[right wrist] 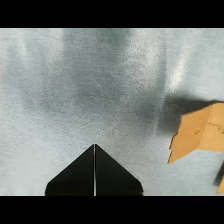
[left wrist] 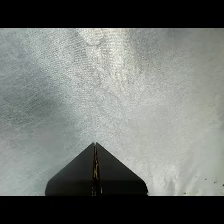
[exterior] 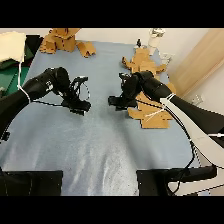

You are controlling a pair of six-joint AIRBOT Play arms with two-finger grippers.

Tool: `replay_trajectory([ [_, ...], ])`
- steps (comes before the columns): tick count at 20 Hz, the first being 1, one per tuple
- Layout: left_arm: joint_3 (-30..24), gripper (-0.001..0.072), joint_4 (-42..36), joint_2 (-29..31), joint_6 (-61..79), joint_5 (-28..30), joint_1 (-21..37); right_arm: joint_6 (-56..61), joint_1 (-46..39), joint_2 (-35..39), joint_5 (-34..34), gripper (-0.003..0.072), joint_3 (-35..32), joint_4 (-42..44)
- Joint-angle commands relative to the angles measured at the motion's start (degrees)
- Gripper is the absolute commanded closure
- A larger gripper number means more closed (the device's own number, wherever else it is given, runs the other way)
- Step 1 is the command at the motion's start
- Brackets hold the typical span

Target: Fold the box.

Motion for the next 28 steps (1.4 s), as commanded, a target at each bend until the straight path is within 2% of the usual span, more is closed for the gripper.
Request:
replay_trajectory([
  [1, 0.07, 0.0697, -0.11, -0.2, -0.02, 0.0, 0.0, 0.0, 0.02, -0.11, -0.2, 0.0682, 0.02, -0.15],
  [3, 0.04, 0.0697, -0.17, -0.48, -0.02, 0.02, 0.02, -0.02, -0.42, -0.39, -1.18, 0.0678, 0.02, -1.01],
  [5, 0.07, 0.0697, -0.2, -0.48, 0.0, 0.0, 0.0, -1.03, -2.36, -0.35, -3.72, 0.0519, 0.48, -1.7],
  [8, 0.07, 0.0697, -0.2, -0.48, 0.0, -0.02, 0.0, -5.16, -8.74, -0.31, -13.25, 0.0496, 3.21, -7.3],
  [9, 0.07, 0.0697, -0.2, -0.48, 0.0, -0.02, 0.0, -6.51, -11.45, -0.2, -16.79, 0.0361, 3.91, -10.86],
  [10, 0.07, 0.0697, -0.2, -0.48, 0.0, 0.0, 0.02, -8.39, -14.4, -0.02, -19.67, 0.0307, 4.13, -14.91],
  [12, 0.07, 0.0697, -0.2, -0.48, 0.0, -0.02, 0.0, -10.54, -21.73, 0.2, -23.45, 0.0304, 4.02, -24.79],
  [14, 0.07, 0.0697, -0.2, -0.48, -0.02, 0.0, 0.02, -11.08, -29.75, 0.2, -22.53, 0.0304, 4.02, -27.26],
  [18, 0.07, 0.0697, -0.37, -0.48, -0.02, 1.6, 0.0, -17.46, -45.48, -0.15, -15.21, 0.0304, 3.98, -16.87],
  [22, 0.07, 0.0697, -0.59, -0.5, -0.04, 4.15, 0.0, -27.52, -57.64, -2.34, -14.43, 0.0304, 3.58, -7.5],
  [26, 0.07, 0.0697, -0.68, -0.5, -0.02, 6.16, 0.0, -37.55, -63.39, -5.46, -13.75, 0.0304, 3.21, 3.93],
  [28, 0.07, 0.0696, -1.05, -0.48, -0.04, 7.82, 0.0, -39.19, -63.89, -7.06, -11.76, 0.0304, 3.21, 4.57],
])
